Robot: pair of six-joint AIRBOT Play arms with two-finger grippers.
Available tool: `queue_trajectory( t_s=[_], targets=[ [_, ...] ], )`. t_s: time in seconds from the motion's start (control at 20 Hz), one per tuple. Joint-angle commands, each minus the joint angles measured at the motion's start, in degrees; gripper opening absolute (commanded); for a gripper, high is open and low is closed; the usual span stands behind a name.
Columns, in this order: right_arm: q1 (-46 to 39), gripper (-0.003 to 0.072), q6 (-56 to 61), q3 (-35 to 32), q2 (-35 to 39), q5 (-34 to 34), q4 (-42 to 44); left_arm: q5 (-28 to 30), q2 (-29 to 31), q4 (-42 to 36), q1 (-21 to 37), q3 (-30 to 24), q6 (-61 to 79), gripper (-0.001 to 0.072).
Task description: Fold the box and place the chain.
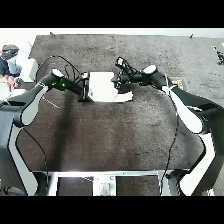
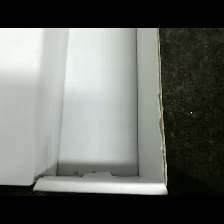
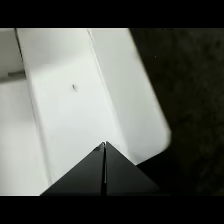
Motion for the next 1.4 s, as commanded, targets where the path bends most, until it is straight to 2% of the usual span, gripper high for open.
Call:
queue_trajectory(
  t_s=[0.0,0.15,0.2,0.25,0.35,0.8,1.0,1.1,1.15,1.35],
  targets=[
    [-0.48,0.001,0.48,0.02,4.94,6.23,-4.28,0.11,0.02,-0.04,0.04,-0.02,-0.04,0.0344],
    [-0.61,0.0017,1.57,0.02,8.74,13.81,-20.11,0.13,0.02,-0.04,0.04,-0.02,-0.04,0.0345],
    [-0.61,0.0301,4.31,0.02,9.18,14.73,-24.33,0.15,0.02,-0.04,0.04,0.0,-0.02,0.0344],
    [-0.59,0.072,6.71,0.0,9.18,15.08,-27.63,0.2,0.02,-0.04,0.04,0.0,-0.02,0.0344],
    [-0.52,0.072,8.39,-0.04,8.33,16.17,-30.75,0.24,0.02,-0.04,0.04,-0.02,-0.02,0.0345],
    [2.27,0.0713,8.2,-0.04,2.23,13.03,-29.92,0.28,0.02,-0.04,0.04,0.0,-0.02,0.0344],
    [2.34,0.071,8.22,-0.04,1.77,12.02,-28.06,0.28,0.02,-0.04,0.04,0.0,-0.02,0.0344],
    [2.36,0.0395,8.22,-0.04,1.77,12.13,-25.03,0.26,0.02,-0.04,0.04,-0.02,-0.02,0.0345],
    [2.36,0.034,8.17,-0.04,1.73,12.09,-24.04,0.26,0.02,-0.04,0.04,0.0,-0.02,0.0344],
    [2.64,0.0334,8.17,-0.07,1.64,12.13,-22.53,0.26,0.02,-0.04,0.04,0.0,-0.04,0.0344]
  ],
)
